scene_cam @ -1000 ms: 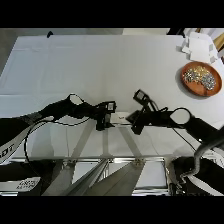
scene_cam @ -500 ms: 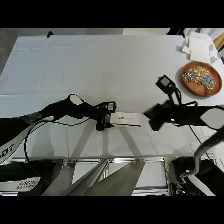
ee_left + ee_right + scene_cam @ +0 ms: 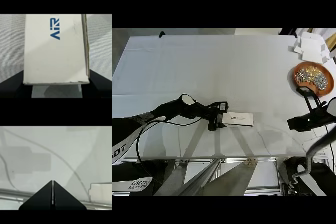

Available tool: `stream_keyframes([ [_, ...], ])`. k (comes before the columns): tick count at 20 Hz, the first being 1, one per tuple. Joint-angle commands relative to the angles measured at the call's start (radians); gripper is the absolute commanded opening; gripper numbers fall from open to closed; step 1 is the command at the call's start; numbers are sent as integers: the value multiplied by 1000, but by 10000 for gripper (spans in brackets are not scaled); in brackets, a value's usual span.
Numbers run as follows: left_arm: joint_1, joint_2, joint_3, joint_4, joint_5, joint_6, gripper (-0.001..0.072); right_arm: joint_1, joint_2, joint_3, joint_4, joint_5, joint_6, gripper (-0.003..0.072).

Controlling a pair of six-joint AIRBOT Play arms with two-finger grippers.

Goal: Fold the box and place the chain.

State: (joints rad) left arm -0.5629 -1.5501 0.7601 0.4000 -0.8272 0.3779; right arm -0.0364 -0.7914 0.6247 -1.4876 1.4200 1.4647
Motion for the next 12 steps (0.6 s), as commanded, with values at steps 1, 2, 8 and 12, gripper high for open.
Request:
stream_keyframes([
  [1,0,1,1,0,0,0,348,-46,-37,-13,-54,48,120,14],
  [2,0,0,1,0,0,0,348,-46,-37,-13,-45,68,146,14],
  [8,0,0,1,0,0,0,348,-46,-37,-13,-43,76,151,14],
  [12,0,1,1,0,1,0,342,-46,-37,-13,-43,76,151,14],
])
